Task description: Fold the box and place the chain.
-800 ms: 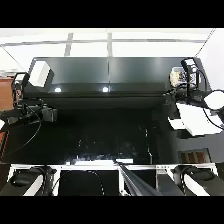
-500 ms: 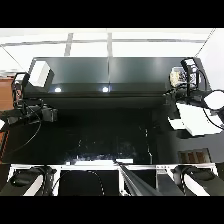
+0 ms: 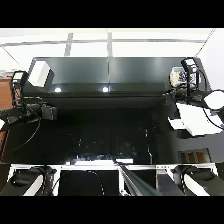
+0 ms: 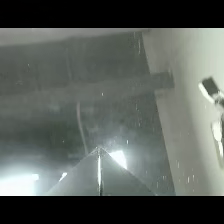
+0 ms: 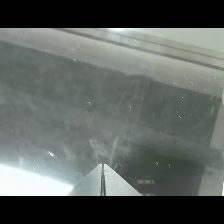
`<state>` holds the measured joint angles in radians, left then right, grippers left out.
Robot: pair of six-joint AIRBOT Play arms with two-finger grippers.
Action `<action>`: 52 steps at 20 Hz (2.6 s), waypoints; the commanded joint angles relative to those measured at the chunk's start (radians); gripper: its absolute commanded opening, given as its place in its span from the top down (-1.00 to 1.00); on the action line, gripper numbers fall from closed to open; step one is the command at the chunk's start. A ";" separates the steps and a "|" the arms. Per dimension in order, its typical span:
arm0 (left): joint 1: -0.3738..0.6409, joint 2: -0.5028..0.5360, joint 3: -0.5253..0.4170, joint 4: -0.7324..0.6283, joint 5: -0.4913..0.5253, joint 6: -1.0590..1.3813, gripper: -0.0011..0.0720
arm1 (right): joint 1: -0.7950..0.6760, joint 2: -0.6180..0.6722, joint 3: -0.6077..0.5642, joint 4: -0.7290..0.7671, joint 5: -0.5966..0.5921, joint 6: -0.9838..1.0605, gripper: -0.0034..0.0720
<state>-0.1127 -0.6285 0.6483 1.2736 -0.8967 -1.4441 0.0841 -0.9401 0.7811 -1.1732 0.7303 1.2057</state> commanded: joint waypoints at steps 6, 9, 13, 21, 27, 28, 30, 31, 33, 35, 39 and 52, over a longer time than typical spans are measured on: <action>-0.002 -0.135 0.001 -0.059 0.292 0.001 -0.98 | 0.001 0.000 0.000 0.156 -0.313 0.002 0.87; -0.002 -0.227 0.024 -0.038 0.171 0.023 -0.98 | 0.001 0.000 0.000 0.248 -0.328 0.002 0.87; -0.012 -0.381 0.117 0.067 -0.005 -0.051 -0.98 | 0.005 -0.031 0.000 0.265 -0.228 0.003 -1.00; -0.012 -0.440 0.156 0.058 -0.051 -0.116 -0.98 | -0.658 -0.200 0.167 -0.188 0.056 0.454 -0.99; -0.012 -0.440 0.156 0.045 -0.047 -0.117 -0.98 | -1.048 -0.408 0.392 -0.176 0.369 0.031 -0.99; -0.012 -0.440 0.156 0.045 -0.047 -0.117 -0.98 | -1.057 -0.444 0.406 -0.155 0.433 -0.154 -0.99; -0.012 -0.440 0.156 0.045 -0.047 -0.135 -0.98 | -1.043 -0.497 0.406 -0.174 0.463 -0.307 -0.99; -0.012 -0.440 0.156 0.045 -0.047 -0.139 -0.98 | -1.035 -0.517 0.406 -0.188 0.448 -0.325 -0.99; -0.012 -0.440 0.156 0.041 -0.047 -0.140 -0.98 | -1.020 -0.550 0.407 -0.161 0.412 -0.380 -0.99; -0.012 -0.440 0.156 0.030 -0.046 -0.140 -0.98 | -1.010 -0.575 0.407 -0.097 0.410 -0.418 -0.99; -0.012 -0.440 0.156 0.023 -0.048 -0.139 -0.98 | -0.998 -0.580 0.418 -0.079 0.410 -0.434 -0.82; -0.012 -0.440 0.155 0.022 -0.018 -0.138 -0.98 | -0.732 -0.280 0.237 0.205 0.461 -0.363 0.88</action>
<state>-0.1238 -1.0676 0.8032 1.2964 -0.9340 -1.5837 -0.7437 -1.3346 1.1118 -1.0721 1.2346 0.7925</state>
